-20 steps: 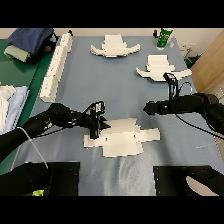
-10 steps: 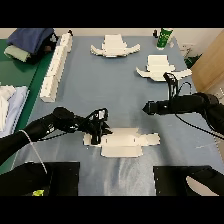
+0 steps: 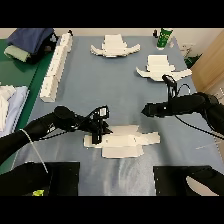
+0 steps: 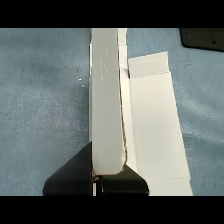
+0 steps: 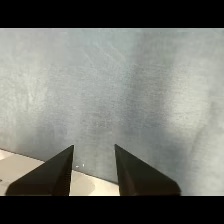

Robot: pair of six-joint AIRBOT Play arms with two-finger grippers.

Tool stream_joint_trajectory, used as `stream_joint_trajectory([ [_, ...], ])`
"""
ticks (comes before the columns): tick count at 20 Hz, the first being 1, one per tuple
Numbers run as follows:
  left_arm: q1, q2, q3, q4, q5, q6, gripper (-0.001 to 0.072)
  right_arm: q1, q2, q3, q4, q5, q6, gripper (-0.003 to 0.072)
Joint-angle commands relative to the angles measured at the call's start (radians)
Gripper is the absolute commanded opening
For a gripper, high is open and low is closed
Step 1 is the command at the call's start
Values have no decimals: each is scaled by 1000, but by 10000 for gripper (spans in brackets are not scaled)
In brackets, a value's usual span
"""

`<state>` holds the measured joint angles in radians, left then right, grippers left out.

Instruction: Fold the box.

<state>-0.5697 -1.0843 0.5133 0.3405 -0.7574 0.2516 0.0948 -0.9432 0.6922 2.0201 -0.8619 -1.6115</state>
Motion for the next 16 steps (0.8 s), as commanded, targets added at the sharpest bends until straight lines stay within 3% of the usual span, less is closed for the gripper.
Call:
stream_joint_trajectory([
  [1,0,0,9,-2,-4,-18,14,1,-1,0,3,-25,-1,401],
  [16,0,0,-8,3,-29,-13,14,0,-1,0,3,-71,-2,401],
])
